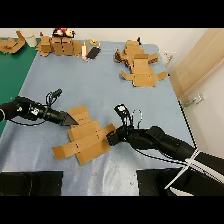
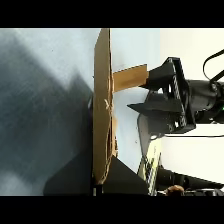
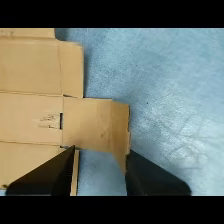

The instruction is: Fold the box.

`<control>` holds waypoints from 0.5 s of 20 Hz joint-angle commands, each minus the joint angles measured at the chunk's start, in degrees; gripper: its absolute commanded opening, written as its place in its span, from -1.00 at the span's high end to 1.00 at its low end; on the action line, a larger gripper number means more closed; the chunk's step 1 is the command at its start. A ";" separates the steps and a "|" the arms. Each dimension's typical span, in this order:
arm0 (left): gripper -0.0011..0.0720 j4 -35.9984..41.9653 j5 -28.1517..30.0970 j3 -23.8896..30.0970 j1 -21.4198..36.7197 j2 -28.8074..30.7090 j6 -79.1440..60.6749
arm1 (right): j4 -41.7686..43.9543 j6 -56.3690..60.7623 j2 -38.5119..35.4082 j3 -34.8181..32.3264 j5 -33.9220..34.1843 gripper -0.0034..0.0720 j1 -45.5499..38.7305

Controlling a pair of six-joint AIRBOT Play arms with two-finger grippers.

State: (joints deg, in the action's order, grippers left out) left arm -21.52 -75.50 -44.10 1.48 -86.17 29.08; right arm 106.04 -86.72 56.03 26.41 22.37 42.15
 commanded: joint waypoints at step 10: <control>0.94 4.92 14.10 -11.47 -21.22 2.23 -15.52 | -0.66 7.50 -7.08 13.46 19.65 0.17 -34.60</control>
State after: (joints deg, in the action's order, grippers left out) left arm -18.28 -64.88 -53.76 -15.99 -84.33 19.97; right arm 105.16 -80.84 51.62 37.43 37.69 15.53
